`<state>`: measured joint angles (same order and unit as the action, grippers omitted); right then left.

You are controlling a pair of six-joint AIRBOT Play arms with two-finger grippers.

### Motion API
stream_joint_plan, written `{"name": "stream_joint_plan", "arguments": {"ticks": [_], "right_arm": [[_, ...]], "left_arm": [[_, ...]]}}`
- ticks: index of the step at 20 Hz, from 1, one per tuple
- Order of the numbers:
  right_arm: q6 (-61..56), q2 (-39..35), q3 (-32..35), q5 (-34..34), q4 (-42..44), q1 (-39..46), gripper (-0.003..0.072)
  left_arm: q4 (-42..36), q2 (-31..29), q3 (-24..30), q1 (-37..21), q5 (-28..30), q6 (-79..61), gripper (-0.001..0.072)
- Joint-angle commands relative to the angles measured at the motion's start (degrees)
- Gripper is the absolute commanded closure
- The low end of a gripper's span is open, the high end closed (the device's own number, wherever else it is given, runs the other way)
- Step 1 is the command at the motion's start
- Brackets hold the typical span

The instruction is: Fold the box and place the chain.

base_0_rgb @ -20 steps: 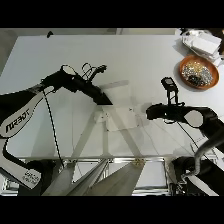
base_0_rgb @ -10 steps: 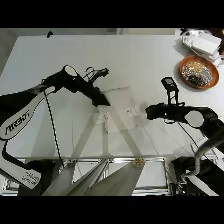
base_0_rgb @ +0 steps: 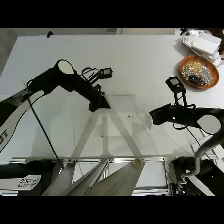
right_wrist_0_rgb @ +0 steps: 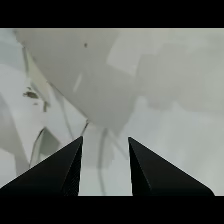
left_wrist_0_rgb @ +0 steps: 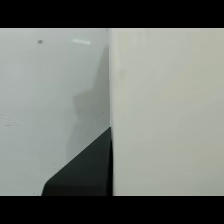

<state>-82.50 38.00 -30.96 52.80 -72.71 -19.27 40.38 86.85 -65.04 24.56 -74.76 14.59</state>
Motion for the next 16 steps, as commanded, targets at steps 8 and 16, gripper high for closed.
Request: {"name": "stream_joint_plan", "arguments": {"ticks": [8, 16], "right_arm": [[0.0, -6.4, -0.2, 6.6, -0.8, 0.0, 0.0365], [0.0, -6.4, -0.2, 5.8, -0.8, 0.0, 0.0367]], "left_arm": [[-5.4, -0.9, 13.0, 2.7, 18.6, -14.8, 0.0709], [-6.1, 3.6, 11.6, 2.7, 19.2, -17.0, 0.0710]]}}
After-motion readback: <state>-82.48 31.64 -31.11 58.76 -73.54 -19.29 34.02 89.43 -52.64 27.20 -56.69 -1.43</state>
